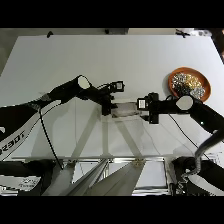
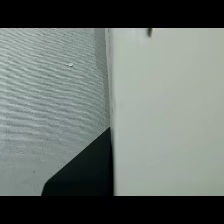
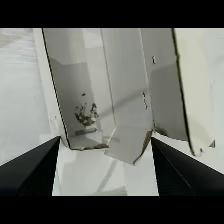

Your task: Fold the box and place the chain.

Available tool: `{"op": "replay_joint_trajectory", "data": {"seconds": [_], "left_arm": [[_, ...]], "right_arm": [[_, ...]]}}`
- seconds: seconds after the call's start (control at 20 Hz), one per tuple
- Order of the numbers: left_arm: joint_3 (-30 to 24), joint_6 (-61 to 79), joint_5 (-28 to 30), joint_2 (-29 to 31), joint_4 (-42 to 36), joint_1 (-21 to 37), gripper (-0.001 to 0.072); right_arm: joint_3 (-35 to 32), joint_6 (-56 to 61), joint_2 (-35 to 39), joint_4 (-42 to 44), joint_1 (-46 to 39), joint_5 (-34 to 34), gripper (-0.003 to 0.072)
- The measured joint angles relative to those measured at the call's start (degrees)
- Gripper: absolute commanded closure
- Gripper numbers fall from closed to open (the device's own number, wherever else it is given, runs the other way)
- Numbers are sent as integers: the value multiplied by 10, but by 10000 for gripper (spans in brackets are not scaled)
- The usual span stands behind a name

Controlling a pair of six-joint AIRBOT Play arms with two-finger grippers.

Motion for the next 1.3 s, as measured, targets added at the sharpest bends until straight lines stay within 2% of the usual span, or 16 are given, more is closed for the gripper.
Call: {"op": "replay_joint_trajectory", "data": {"seconds": [1.3], "left_arm": [[0,0,0,0,0,0,696]], "right_arm": [[7,-83,-25,61,-33,17,58]]}}
